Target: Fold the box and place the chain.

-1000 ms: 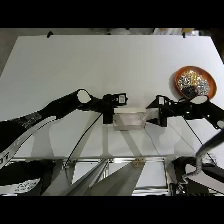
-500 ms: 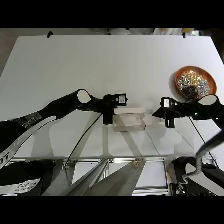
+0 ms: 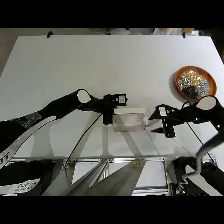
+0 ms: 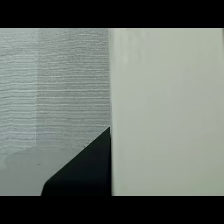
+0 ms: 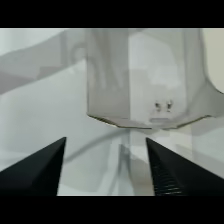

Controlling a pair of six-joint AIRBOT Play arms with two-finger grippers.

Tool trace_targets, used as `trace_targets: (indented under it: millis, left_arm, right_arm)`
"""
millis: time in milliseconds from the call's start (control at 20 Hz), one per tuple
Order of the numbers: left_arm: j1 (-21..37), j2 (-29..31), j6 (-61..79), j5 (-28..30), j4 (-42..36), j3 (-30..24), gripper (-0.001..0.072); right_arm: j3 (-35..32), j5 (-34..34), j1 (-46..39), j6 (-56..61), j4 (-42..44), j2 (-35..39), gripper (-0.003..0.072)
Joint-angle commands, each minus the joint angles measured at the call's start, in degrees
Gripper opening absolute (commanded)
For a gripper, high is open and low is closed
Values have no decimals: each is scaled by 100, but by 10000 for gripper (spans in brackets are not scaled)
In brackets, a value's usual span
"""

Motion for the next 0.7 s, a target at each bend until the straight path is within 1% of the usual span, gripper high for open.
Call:
trace_targets:
  millis: [0,150,250,350,500,650]
  left_arm:
    - [4,0,0,-28,-2,2,9]
    - [4,0,0,-44,-2,2,9]
    - [4,0,0,-39,-2,2,9]
    - [4,0,0,-46,-2,2,9]
    - [4,0,0,-46,-2,2,9]
    - [4,0,0,-42,-2,2,9]
  right_arm:
    - [-278,-407,389,494,-48,197,698]
    - [-844,-1471,658,479,26,586,699]
    - [-1073,-2000,658,481,28,734,699]
    - [-1126,-2251,658,481,234,741,699]
    - [-1126,-2529,658,479,813,741,699]
    - [-1161,-2559,660,479,861,741,699]
